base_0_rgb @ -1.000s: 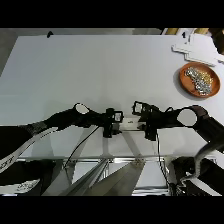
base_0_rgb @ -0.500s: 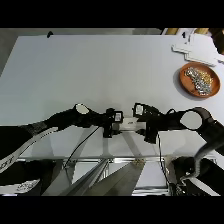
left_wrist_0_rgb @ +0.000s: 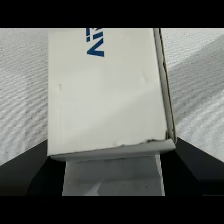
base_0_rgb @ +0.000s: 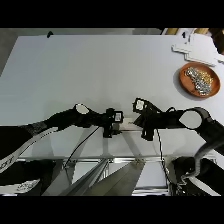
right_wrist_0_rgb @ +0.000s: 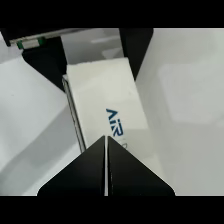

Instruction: Fold the box and place the chain.

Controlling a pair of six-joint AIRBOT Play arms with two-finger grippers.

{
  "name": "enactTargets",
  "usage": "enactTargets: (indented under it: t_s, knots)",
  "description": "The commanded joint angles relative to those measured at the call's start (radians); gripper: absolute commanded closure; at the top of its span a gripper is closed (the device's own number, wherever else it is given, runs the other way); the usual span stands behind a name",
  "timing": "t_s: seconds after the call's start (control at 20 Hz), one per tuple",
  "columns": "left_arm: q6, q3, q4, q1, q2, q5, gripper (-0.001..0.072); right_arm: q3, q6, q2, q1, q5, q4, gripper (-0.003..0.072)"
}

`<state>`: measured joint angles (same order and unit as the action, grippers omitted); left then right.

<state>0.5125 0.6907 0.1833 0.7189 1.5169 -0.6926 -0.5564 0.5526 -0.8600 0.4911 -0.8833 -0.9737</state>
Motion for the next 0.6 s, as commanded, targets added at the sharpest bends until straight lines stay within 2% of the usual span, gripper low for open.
enactTargets:
  t_s: [0.0, 0.55]
  knots:
    - [0.000, 0.000, 0.000, 0.000, 0.000, 0.000, 0.0435, 0.000, 0.026, -0.039, 0.001, -0.056, -0.028, 0.0668]
    - [0.000, 0.000, 0.000, 0.000, 0.000, 0.000, 0.0435, 0.005, 0.015, -0.067, 0.001, -0.073, -0.028, 0.0668]
